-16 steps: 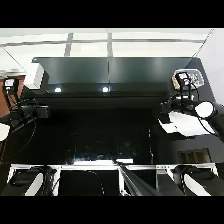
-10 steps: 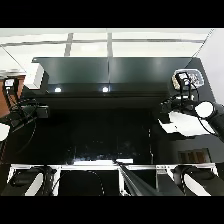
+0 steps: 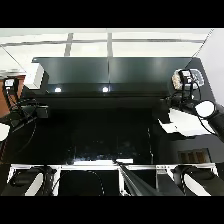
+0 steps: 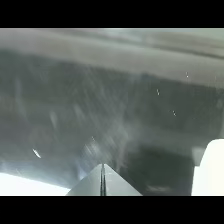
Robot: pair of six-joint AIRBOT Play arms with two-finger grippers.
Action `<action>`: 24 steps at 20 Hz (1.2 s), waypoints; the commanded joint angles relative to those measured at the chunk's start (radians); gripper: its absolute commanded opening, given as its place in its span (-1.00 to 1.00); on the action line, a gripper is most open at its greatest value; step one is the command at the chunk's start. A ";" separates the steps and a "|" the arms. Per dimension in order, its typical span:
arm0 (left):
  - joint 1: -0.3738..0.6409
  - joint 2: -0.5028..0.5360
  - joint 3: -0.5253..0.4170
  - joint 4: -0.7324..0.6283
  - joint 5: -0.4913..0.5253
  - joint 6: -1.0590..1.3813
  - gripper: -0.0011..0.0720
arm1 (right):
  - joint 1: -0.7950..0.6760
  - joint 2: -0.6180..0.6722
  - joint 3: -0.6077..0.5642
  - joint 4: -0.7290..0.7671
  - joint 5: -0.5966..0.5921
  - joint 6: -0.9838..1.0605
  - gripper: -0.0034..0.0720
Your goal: Fold the box and place the chain.
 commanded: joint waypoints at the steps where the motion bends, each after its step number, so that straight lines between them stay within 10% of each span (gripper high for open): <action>1: 0.001 -0.001 0.000 -0.040 0.034 0.000 -0.89 | 0.001 -0.003 -0.001 0.149 -0.092 0.000 -0.86; 2: 0.001 0.000 0.000 -0.055 0.082 0.000 -0.89 | 0.000 -0.006 -0.001 0.140 -0.109 0.000 -0.56; 3: 0.001 -0.001 0.000 -0.060 0.119 0.000 -0.89 | 0.000 -0.013 -0.001 0.121 -0.119 0.000 0.57; 4: 0.001 -0.004 -0.001 -0.072 0.153 0.000 -0.88 | 0.000 -0.025 0.000 0.084 -0.117 0.000 1.00; 5: 0.001 -0.014 0.000 -0.079 0.191 0.000 -0.66 | -0.005 -0.033 0.000 0.048 -0.111 0.002 1.00; 7: 0.001 -0.037 0.000 -0.094 0.204 -0.002 0.95 | -0.089 -0.034 0.033 -0.082 -0.101 0.127 1.00; 11: 0.001 -0.066 0.000 -0.074 0.090 0.005 0.96 | -0.534 -0.112 0.210 -0.430 -0.010 0.420 1.00; 16: 0.000 -0.114 0.000 -0.087 0.042 -0.001 0.96 | -1.059 -0.393 0.528 -0.276 0.427 0.187 1.00; 19: -0.004 -0.144 0.000 -0.108 0.043 0.002 0.96 | -1.101 -0.561 0.625 0.000 0.749 -0.340 1.00; 24: -0.008 -0.190 0.000 -0.107 0.044 0.001 0.96 | -0.980 -0.657 0.635 -0.188 0.783 -0.352 1.00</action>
